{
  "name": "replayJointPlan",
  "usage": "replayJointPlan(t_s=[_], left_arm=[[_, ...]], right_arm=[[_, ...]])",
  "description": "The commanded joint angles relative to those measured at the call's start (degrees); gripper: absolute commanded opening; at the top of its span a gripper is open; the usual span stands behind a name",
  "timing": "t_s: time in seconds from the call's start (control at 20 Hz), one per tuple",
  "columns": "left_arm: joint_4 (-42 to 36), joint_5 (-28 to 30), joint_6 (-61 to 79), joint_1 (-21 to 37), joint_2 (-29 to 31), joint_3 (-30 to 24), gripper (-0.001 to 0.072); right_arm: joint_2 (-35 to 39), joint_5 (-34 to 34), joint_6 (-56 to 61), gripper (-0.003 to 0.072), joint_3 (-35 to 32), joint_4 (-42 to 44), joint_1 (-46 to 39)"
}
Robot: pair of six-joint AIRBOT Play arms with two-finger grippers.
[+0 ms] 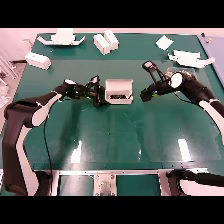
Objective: Fold the box and place the chain.
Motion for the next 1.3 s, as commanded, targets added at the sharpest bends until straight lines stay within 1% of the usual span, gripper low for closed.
replayJointPlan(t_s=[0.0,0.25,0.4,0.6,0.9,1.05,1.2,1.25], left_arm=[[0.0,0.0,0.0,0.1,0.0,0.1,0.0537],[0.0,0.0,0.0,0.1,0.0,0.1,0.0537],[0.0,0.1,0.0,0.1,0.0,0.1,0.0537],[0.0,0.0,0.0,0.1,0.0,0.1,0.0536],[0.0,0.0,0.0,0.1,0.0,0.1,0.0537],[0.0,0.0,0.0,0.1,0.0,0.1,0.0537],[0.0,0.0,0.0,0.1,0.0,0.1,0.0537],[0.0,0.0,0.0,0.1,0.0,0.1,0.0537]], right_arm=[[-3.7,-5.0,-7.6,0.0311,-0.8,0.0,-0.8],[-5.2,-7.4,-12.4,0.0310,-0.8,2.9,-0.2],[-5.9,-8.1,-12.4,0.0311,-0.7,4.9,0.7],[-6.6,-10.6,-12.4,0.0310,-0.7,5.3,3.2],[-6.6,-10.7,-12.2,0.0310,-0.7,5.3,4.5],[-6.6,-10.7,-12.2,0.0310,-0.7,6.8,4.7],[-6.6,-10.8,-12.4,0.0233,-0.7,6.8,4.9],[-6.6,-10.8,-12.4,0.0179,-0.7,6.8,4.9]])
